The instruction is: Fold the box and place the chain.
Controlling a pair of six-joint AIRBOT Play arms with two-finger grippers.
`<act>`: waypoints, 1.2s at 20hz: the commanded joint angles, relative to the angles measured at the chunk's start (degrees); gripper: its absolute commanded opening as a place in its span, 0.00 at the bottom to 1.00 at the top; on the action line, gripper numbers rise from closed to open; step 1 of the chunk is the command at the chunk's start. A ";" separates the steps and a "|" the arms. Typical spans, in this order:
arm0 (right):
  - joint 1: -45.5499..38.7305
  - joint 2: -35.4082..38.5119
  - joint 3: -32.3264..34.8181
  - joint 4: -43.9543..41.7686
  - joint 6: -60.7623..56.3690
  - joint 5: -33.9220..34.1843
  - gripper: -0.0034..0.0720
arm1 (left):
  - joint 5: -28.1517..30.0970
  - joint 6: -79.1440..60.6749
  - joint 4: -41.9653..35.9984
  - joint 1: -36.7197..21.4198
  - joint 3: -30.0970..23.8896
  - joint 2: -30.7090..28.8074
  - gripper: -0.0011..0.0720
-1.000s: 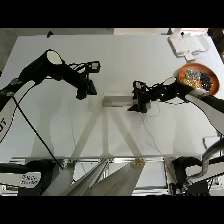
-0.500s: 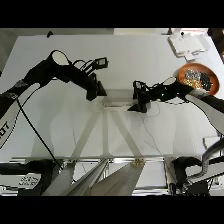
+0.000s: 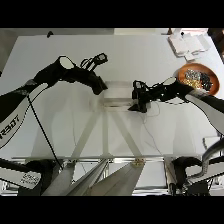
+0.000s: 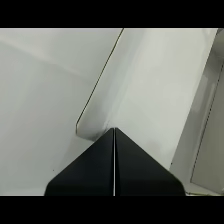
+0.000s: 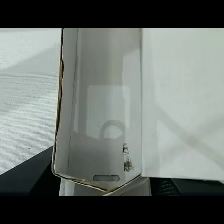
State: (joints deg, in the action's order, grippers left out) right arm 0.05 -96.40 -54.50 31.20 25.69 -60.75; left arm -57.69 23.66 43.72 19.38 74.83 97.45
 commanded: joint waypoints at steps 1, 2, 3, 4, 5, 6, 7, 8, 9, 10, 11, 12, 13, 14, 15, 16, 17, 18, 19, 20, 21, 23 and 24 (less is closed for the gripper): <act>-0.02 -0.04 0.02 0.02 0.04 -0.13 0.62 | -2.14 0.61 0.87 -1.77 0.02 -1.31 0.03; -0.02 -0.04 0.02 0.02 0.04 -0.15 0.62 | -3.10 0.61 0.85 -2.58 0.02 -2.54 0.03; -0.02 -0.04 0.02 0.02 0.04 -0.13 0.62 | -4.50 0.61 0.85 -3.26 0.02 -3.80 0.03; -0.02 -0.04 0.02 0.04 0.04 -0.13 0.62 | -6.56 0.59 0.85 -3.93 0.02 -5.25 0.03; -0.02 -0.04 0.02 0.02 0.04 -0.13 0.62 | -8.70 0.52 0.87 -4.48 0.02 -6.49 0.03; -0.02 -0.04 0.02 0.02 0.04 -0.13 0.62 | -11.21 -0.07 0.90 -4.98 0.02 -7.67 0.03; -0.02 -0.04 0.02 0.04 0.04 -0.13 0.62 | -13.86 -0.98 0.96 -5.25 0.02 -8.52 0.03; -0.02 -0.04 0.02 0.04 0.04 -0.13 0.62 | -16.37 -2.75 1.86 -5.42 0.02 -9.05 0.03; -0.02 -0.04 0.02 0.02 0.04 -0.13 0.62 | -18.88 -5.57 3.28 -5.22 0.02 -9.20 0.04; -0.02 -0.04 0.02 0.02 0.04 -0.13 0.62 | -21.03 -8.20 4.98 -4.83 0.00 -9.09 0.09; -0.02 -0.04 0.02 0.02 0.04 -0.13 0.62 | -21.90 -8.46 6.36 -4.24 -0.04 -8.94 0.18; -0.02 -0.04 0.02 0.02 0.04 -0.13 0.62 | -21.35 -8.48 7.15 -3.56 -0.57 -8.92 0.32; -0.02 -0.04 0.02 0.02 0.04 -0.13 0.62 | -19.61 -8.59 7.19 -2.89 -1.73 -8.94 0.46; -0.02 -0.04 0.02 0.02 0.04 -0.13 0.62 | -17.38 -9.64 7.23 -2.25 -3.30 -8.94 0.53; -0.02 -0.04 0.02 0.02 0.04 -0.13 0.62 | -14.88 -13.05 7.34 -1.66 -5.38 -8.94 0.55; -0.02 -0.04 0.02 0.04 0.04 -0.13 0.62 | -13.07 -17.31 7.26 -1.16 -7.52 -8.94 0.55; -0.02 -0.04 0.02 0.02 0.04 -0.13 0.62 | -10.95 -21.88 7.10 -0.55 -10.05 -8.92 0.55; -0.02 -0.04 0.02 0.04 0.04 -0.15 0.62 | -8.55 -25.24 7.13 0.07 -12.31 -8.92 0.55; -0.02 -0.04 0.02 0.02 0.04 -0.13 0.62 | -5.44 -27.04 7.04 0.57 -14.47 -8.92 0.55; -0.02 -0.04 0.02 0.02 0.04 -0.13 0.62 | -2.80 -27.17 6.58 0.81 -16.02 -8.90 0.55; -0.02 -0.04 0.02 0.02 0.04 -0.13 0.62 | -1.05 -27.15 5.53 1.01 -17.14 -8.79 0.55; -0.02 -0.04 0.02 0.02 0.04 -0.13 0.62 | 1.03 -27.19 4.48 1.09 -18.14 -8.59 0.54; -0.02 -0.04 0.02 0.04 0.04 -0.13 0.62 | 1.90 -27.30 4.50 1.09 -18.38 -8.59 0.48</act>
